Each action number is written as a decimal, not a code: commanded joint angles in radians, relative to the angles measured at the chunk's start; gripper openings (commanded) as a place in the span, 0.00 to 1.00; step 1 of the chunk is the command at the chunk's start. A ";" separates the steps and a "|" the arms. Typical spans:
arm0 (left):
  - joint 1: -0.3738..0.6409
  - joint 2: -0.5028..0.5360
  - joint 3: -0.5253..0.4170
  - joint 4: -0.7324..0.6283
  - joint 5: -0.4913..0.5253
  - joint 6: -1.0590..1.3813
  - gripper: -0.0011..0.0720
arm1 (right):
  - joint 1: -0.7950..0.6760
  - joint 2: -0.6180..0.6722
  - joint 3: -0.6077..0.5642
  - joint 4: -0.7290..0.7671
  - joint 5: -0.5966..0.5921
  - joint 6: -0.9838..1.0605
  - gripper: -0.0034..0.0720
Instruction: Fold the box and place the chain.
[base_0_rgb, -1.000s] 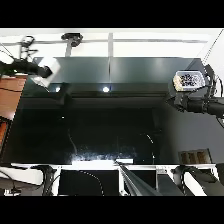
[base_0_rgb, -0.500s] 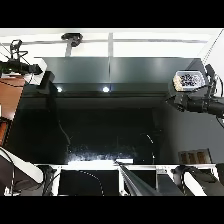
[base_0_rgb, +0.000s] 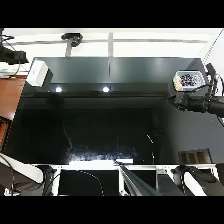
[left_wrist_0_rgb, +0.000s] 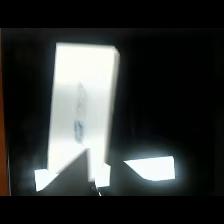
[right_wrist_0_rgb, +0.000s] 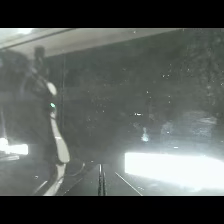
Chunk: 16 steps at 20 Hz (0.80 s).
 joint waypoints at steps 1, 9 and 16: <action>0.016 0.201 -0.138 -0.026 -0.284 -0.087 0.05 | 0.000 0.032 0.014 -0.121 0.052 -0.003 0.10; -0.137 1.178 -1.379 -0.220 0.393 0.031 0.05 | 0.000 0.313 -0.135 -0.481 -0.162 0.038 0.10; -0.136 1.495 -1.593 -0.215 0.375 0.018 0.05 | 0.000 0.313 -0.142 -0.478 -0.097 0.038 0.09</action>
